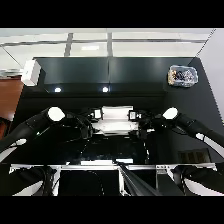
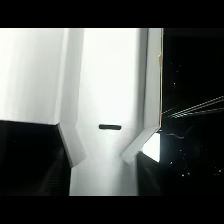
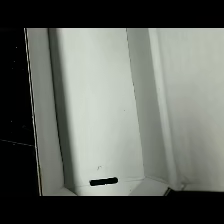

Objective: Fold the box and place the chain.

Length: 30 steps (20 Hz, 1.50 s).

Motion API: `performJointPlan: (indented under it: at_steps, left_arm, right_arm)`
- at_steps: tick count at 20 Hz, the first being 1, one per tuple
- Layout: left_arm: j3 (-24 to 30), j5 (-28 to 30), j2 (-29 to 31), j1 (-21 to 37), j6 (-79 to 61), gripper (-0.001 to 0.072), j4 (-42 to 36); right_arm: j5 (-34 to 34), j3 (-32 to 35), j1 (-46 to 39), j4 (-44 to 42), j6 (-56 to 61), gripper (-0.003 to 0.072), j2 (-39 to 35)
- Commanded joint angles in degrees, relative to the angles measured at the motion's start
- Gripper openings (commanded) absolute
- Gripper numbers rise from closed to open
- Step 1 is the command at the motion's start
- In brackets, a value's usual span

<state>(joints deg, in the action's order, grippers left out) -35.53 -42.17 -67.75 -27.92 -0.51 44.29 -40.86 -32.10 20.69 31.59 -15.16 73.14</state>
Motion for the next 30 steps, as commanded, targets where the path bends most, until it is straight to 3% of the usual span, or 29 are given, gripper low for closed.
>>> performJointPlan:
  at_steps: [1,2,6,12,18,20,21,22,23,24,25,26,27,29,30]
  left_arm:
    - [-0.6,-3.1,-1.9,-0.4,-2.2,0.0338,-2.2]
    - [-0.6,-2.7,-2.1,-0.5,-3.6,0.0267,-3.1]
    - [-0.6,1.4,-2.2,-1.7,-4.3,0.0178,-6.1]
    - [-0.6,3.7,-4.1,-3.6,-4.2,0.0177,-13.7]
    - [-0.5,3.3,-5.2,-3.6,-4.2,0.0171,-13.9]
    - [-0.5,3.0,-5.2,-3.6,-4.2,0.0042,-13.9]
    - [-0.5,2.9,-5.2,-3.6,-4.2,0.0028,-13.9]
    - [-0.5,3.0,-5.2,-3.6,-4.2,0.0062,-13.9]
    - [-0.5,3.5,-5.2,-3.6,-4.0,0.0348,-13.9]
    - [-0.5,3.5,-5.2,-3.6,-3.0,0.0448,-13.9]
    - [-0.5,3.2,-5.2,-3.5,-2.6,0.0196,-13.4]
    - [-0.5,3.1,-5.2,-3.5,-2.5,0.0171,-13.3]
    - [-0.5,2.8,-5.2,-3.6,-1.6,0.0309,-13.5]
    - [-1.2,0.7,-4.5,-2.8,1.3,0.0064,-11.5]
    - [-2.1,-1.4,-3.4,-1.7,5.7,0.0027,-8.5]
  right_arm:
    - [0.0,0.0,0.0,0.0,0.0,0.0158,0.0]
    - [0.0,0.0,0.0,0.0,0.0,0.0158,0.0]
    - [0.0,0.0,0.0,0.0,0.0,0.0158,0.0]
    - [0.0,0.0,0.0,0.0,0.0,0.0158,0.0]
    - [0.0,0.0,0.0,0.0,0.0,0.0158,0.0]
    - [0.0,0.0,0.0,0.0,0.0,0.0158,0.0]
    - [0.0,0.0,0.0,0.0,0.0,0.0158,0.0]
    - [0.0,0.0,0.0,0.0,0.0,0.0158,0.0]
    - [0.0,0.0,0.0,0.0,0.0,0.0158,0.0]
    - [0.0,0.0,0.0,0.0,0.0,0.0158,0.0]
    - [0.0,0.0,0.0,0.0,0.0,0.0158,0.0]
    - [0.0,0.0,0.0,0.0,0.0,0.0158,0.0]
    - [0.0,0.0,0.0,0.0,0.0,0.0158,0.0]
    - [0.1,0.0,0.0,0.0,0.1,0.0158,0.0]
    - [0.2,0.0,0.0,0.0,0.2,0.0158,0.0]
